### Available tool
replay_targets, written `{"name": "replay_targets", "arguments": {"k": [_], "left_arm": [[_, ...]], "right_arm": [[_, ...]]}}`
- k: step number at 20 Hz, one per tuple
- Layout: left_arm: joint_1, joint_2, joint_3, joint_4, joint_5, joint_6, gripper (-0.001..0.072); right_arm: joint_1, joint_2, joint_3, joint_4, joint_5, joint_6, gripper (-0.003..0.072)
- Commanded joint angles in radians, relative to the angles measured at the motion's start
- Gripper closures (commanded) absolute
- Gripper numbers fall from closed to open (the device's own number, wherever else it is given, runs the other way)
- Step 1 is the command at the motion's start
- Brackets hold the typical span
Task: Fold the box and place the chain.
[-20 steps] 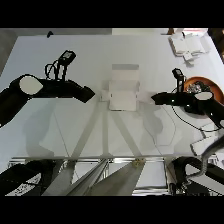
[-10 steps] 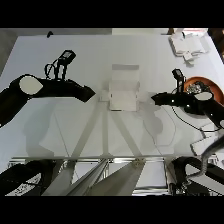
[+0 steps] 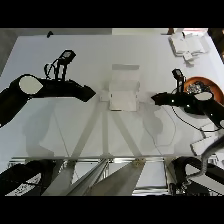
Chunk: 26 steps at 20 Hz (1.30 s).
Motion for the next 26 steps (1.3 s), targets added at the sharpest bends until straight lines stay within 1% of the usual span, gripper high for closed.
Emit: {"name": "replay_targets", "arguments": {"k": [1,2,3,4,5,6,8,9,10,11,14,15,16,17,19,22,24,26], "left_arm": [[0.001,-0.001,0.0,0.01,0.008,0.002,0.0014],[0.002,-0.001,0.0,0.021,0.009,0.001,0.0014],[0.002,-0.001,0.0,0.021,0.01,0.002,0.0029],[0.006,-0.002,0.0,0.022,0.015,0.005,0.0144],[0.013,-0.006,0.001,0.021,0.028,0.01,0.0275],[0.025,-0.011,0.006,0.021,0.034,0.037,0.0317],[0.05,-0.035,0.045,0.018,0.023,0.103,0.0308],[0.06,-0.055,0.08,0.018,0.006,0.124,0.0272],[0.069,-0.087,0.13,0.017,-0.027,0.143,0.0225],[0.076,-0.132,0.189,0.016,-0.077,0.155,0.02],[0.081,-0.303,0.379,-0.016,-0.235,0.215,0.0189],[0.08,-0.367,0.439,-0.051,-0.281,0.274,0.015],[0.08,-0.423,0.487,-0.095,-0.312,0.344,0.0062],[0.081,-0.485,0.534,-0.152,-0.332,0.392,0.0015],[0.08,-0.609,0.634,-0.239,-0.384,0.439,0.0014],[0.076,-0.776,0.798,-0.297,-0.46,0.462,0.0014],[0.076,-0.85,0.882,-0.331,-0.464,0.473,0.0014],[0.068,-0.893,0.94,-0.325,-0.464,0.476,0.0014]], "right_arm": [[0.001,0.0,-0.001,0.0,0.0,0.0,0.0673],[0.001,0.0,-0.001,0.0,0.0,0.0,0.0673],[0.001,0.0,-0.001,0.0,0.0,0.0,0.0673],[0.001,0.0,-0.001,0.0,0.0,0.0,0.0673],[0.001,0.0,-0.001,0.0,0.0,0.0,0.0673],[0.001,0.0,-0.001,0.0,0.0,0.0,0.0673],[0.001,0.0,-0.001,0.0,0.001,0.0,0.0673],[0.001,0.0,-0.001,0.0,0.0,0.0,0.0673],[0.001,0.0,-0.001,0.0,0.0,0.0,0.0673],[0.001,0.0,-0.001,0.0,0.0,0.0,0.0673],[0.001,0.0,-0.001,0.0,0.0,0.0,0.0673],[0.001,0.0,-0.001,0.0,0.0,0.0,0.0673],[0.001,0.0,-0.001,0.0,0.0,0.0,0.0673],[0.001,0.0,-0.001,0.0,0.0,0.0,0.0673],[0.001,0.0,-0.001,0.0,0.0,0.0,0.0673],[0.001,0.0,-0.001,0.0,0.0,0.0,0.0673],[0.001,0.0,-0.001,0.0,0.0,0.0,0.0673],[0.001,0.0,-0.001,0.0,0.0,0.0,0.0673]]}}
